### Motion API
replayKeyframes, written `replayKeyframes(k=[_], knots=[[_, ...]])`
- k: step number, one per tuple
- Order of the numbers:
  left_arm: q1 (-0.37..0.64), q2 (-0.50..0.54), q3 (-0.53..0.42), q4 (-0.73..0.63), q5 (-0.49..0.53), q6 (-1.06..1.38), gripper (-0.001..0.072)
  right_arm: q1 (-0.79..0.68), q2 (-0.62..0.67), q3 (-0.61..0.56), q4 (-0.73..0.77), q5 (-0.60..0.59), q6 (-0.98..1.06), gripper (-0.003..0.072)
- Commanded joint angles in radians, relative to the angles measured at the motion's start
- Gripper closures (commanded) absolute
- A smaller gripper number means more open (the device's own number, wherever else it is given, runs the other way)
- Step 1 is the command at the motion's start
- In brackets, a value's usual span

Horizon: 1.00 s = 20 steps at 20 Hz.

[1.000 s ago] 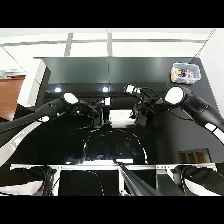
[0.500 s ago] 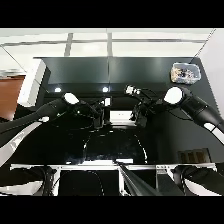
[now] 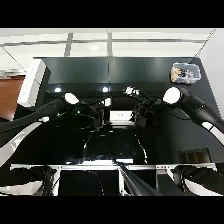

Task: Fold the box and place the chain.

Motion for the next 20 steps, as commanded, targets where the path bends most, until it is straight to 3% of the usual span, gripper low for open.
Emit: replayKeyframes(k=[1, 5, 7, 8, 9, 10, 12, 15, 20], knots=[[0.0, 0.0, 0.001, 0.0, 0.001, -0.001, 0.0226, 0.0, 0.001, 0.014, -0.001, 0.029, 0.01, 0.0423], [0.001, 0.0, 0.001, 0.0, 0.001, -0.001, 0.0226, -0.008, 0.034, 0.074, 0.001, 0.039, 0.093, 0.0423], [0.001, 0.0, 0.001, -0.001, 0.0, -0.001, 0.0226, -0.067, 0.061, 0.078, 0.002, 0.037, 0.317, 0.0425], [0.0, 0.0, 0.001, 0.0, 0.0, -0.001, 0.0226, -0.124, 0.066, 0.076, 0.01, 0.081, 0.423, 0.0454], [0.001, 0.0, 0.001, 0.0, 0.001, -0.001, 0.0227, -0.182, 0.066, 0.064, 0.044, 0.136, 0.472, 0.0575], [0.001, 0.0, 0.001, 0.0, 0.001, -0.001, 0.0226, -0.246, 0.066, 0.032, 0.122, 0.198, 0.478, 0.0628], [0.0, 0.0, 0.001, -0.001, 0.001, -0.001, 0.0226, -0.34, 0.066, -0.069, 0.343, 0.268, 0.463, 0.0638], [0.0, 0.0, 0.001, -0.001, 0.001, -0.001, 0.0226, -0.351, 0.062, -0.223, 0.672, 0.205, 0.412, 0.0668], [0.0, 0.0, 0.001, 0.0, 0.001, -0.001, 0.0226, -0.251, -0.015, -0.25, 0.693, 0.029, 0.409, 0.0669]])
